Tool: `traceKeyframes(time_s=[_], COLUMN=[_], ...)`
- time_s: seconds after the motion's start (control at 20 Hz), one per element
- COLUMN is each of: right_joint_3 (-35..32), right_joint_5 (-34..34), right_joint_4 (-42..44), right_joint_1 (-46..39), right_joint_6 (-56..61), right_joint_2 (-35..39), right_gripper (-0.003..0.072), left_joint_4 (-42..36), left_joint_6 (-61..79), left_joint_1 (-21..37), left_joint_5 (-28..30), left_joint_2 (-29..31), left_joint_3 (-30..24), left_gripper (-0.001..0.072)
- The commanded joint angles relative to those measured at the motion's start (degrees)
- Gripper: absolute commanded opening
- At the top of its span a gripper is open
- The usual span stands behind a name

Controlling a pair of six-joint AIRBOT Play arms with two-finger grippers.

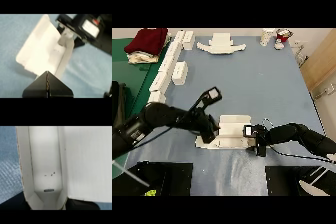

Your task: Fold the box.

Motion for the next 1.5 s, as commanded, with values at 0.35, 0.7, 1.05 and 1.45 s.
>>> traceKeyframes(time_s=[0.35, 0.7, 1.05, 1.45], right_joint_3=[-0.02, -0.02, -0.02, -0.02], right_joint_5=[0.02, 0.02, 0.02, 0.02], right_joint_4=[0.00, -0.20, -0.20, -0.20], right_joint_1=[-0.02, -0.02, -0.02, -0.02], right_joint_6=[0.00, 0.00, 0.02, 0.00], right_joint_2=[0.02, 0.02, 0.02, 0.02], right_gripper=[0.0487, 0.0487, 0.0487, 0.0486], left_joint_4=[5.57, 2.21, -0.72, -15.06], left_joint_6=[13.84, 28.04, 33.92, 47.36], left_joint_1=[-3.13, -1.44, -1.46, -1.51], left_joint_5=[3.30, 13.20, 13.44, 13.16], left_joint_2=[3.08, -4.48, -9.16, -13.09], left_joint_3=[-12.24, -13.60, -13.62, -13.60], left_gripper=[0.0705, 0.0705, 0.0516, 0.0167])
